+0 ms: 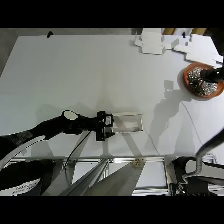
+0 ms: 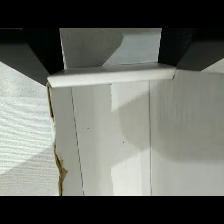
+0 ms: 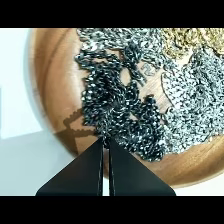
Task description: Fold the box and place the chain.
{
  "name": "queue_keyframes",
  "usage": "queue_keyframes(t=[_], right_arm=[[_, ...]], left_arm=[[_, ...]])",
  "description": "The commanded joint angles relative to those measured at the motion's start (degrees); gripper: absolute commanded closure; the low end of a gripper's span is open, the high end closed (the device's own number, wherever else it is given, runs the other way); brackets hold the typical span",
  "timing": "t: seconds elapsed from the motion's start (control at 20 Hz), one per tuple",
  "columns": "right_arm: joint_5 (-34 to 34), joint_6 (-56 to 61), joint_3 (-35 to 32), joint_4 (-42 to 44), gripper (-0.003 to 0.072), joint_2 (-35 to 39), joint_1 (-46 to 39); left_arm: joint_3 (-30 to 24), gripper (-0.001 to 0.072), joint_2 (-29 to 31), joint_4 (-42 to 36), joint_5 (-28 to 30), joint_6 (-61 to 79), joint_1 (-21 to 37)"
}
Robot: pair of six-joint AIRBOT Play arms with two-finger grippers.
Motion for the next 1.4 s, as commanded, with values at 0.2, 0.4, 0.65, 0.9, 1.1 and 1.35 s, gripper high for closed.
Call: queue_keyframes(t=[0.2,0.4,0.65,0.9,1.1,1.35], right_arm=[[3.41,-3.58,0.07,4.44,0.0668,6.29,0.02],[5.68,-4.66,0.07,5.2,0.0668,8.07,0.02],[6.75,-6.38,0.07,9.01,0.0668,11.13,0.02],[11.43,-8.17,0.04,12.09,0.0668,15.96,2.23],[14.95,-8.66,-0.11,12.11,0.0669,22.03,9.73],[21.09,-7.74,-0.37,12.11,0.0669,30.58,17.66]], left_arm=[[0.0,0.0434,-0.02,0.0,0.02,0.0,0.04],[0.0,0.0434,-0.02,0.0,0.02,0.0,0.04],[0.0,0.0434,-0.02,0.0,0.02,0.02,0.04],[0.0,0.0434,-0.02,0.0,0.02,0.0,0.04],[0.0,0.0434,-0.02,0.0,0.02,0.0,0.04],[0.0,0.0434,-0.02,0.0,0.02,0.02,0.04]])
